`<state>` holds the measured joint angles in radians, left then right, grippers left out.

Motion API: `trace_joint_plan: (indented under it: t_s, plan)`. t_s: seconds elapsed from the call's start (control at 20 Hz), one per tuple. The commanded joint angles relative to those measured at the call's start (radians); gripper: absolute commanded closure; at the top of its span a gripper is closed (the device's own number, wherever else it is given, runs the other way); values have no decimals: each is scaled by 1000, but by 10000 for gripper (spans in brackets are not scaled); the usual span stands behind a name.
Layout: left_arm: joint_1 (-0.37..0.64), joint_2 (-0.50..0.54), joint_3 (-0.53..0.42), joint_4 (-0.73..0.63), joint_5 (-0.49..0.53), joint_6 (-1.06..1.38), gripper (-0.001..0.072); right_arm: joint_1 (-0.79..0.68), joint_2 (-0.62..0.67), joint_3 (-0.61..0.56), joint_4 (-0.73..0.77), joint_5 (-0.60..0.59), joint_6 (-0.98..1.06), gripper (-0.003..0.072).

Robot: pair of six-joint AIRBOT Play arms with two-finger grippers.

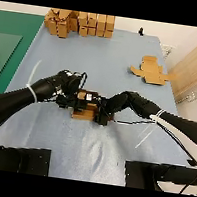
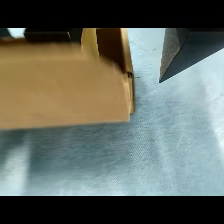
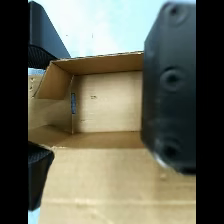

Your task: Fold the box.

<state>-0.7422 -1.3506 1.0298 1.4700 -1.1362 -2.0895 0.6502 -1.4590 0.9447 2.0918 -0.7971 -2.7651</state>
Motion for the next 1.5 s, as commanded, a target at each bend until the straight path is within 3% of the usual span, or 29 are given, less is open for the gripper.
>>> trace_joint_plan:
  t_s: [0.0,0.2,0.3,0.4,0.45,0.55,0.65,0.75,0.9,1.0,1.05,1.1,1.45]
  plan:
    - [37,77,-23,-117,99,92,158,0,1,-1,0,-1,1,604]
    - [157,122,-95,-159,42,188,158,0,1,-1,0,-1,1,603]
    - [253,188,-161,-265,66,294,158,0,1,-1,0,-1,1,604]
    - [359,270,-208,-455,64,525,158,0,1,-1,0,-1,1,603]
    - [417,306,-223,-588,23,732,157,0,1,-1,-1,-1,1,604]
    - [545,337,-233,-785,-163,1089,157,0,1,-1,0,-1,0,604]
    - [671,330,-238,-813,-327,1364,157,0,1,-1,0,-1,1,604]
    - [732,319,-245,-802,-274,1569,158,0,0,-1,0,5,0,604]
    - [698,275,-246,-648,-143,2041,158,3,0,-1,-3,9,0,604]
    - [660,232,-245,-620,-91,2269,156,5,0,-1,-4,10,0,604]
    - [642,204,-245,-629,-63,2313,131,5,0,-1,0,10,1,604]
    - [625,176,-245,-640,-32,2316,9,4,0,-1,-1,10,1,604]
    - [500,66,-245,-738,7,2387,9,5,0,-1,0,7,1,604]
